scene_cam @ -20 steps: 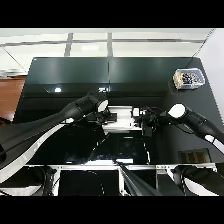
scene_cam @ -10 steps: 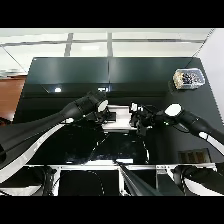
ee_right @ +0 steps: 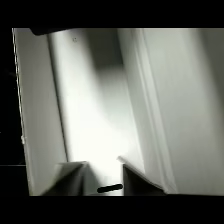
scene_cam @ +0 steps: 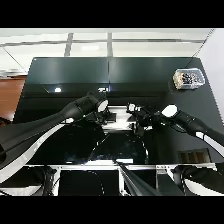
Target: Fold the box and place the chain.
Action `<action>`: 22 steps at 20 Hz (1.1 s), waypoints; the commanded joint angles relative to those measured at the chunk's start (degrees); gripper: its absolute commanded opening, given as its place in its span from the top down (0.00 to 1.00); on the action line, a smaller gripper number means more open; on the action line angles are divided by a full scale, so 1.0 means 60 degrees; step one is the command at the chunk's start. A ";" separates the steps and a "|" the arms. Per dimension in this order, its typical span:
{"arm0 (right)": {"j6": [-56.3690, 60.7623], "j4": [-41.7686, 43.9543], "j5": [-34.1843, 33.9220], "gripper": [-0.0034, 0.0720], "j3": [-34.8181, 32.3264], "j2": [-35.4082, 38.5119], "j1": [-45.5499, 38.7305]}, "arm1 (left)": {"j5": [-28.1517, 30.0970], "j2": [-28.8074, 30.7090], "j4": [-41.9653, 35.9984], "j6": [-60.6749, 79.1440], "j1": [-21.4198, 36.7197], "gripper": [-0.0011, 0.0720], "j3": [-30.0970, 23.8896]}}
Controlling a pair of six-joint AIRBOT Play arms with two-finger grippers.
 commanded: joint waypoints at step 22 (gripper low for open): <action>1.1810 -0.1945 0.3173 0.93 -0.1177 0.1439 -0.6597 | 0.0033 0.0000 0.0007 -0.0015 0.0044 0.95 0.0007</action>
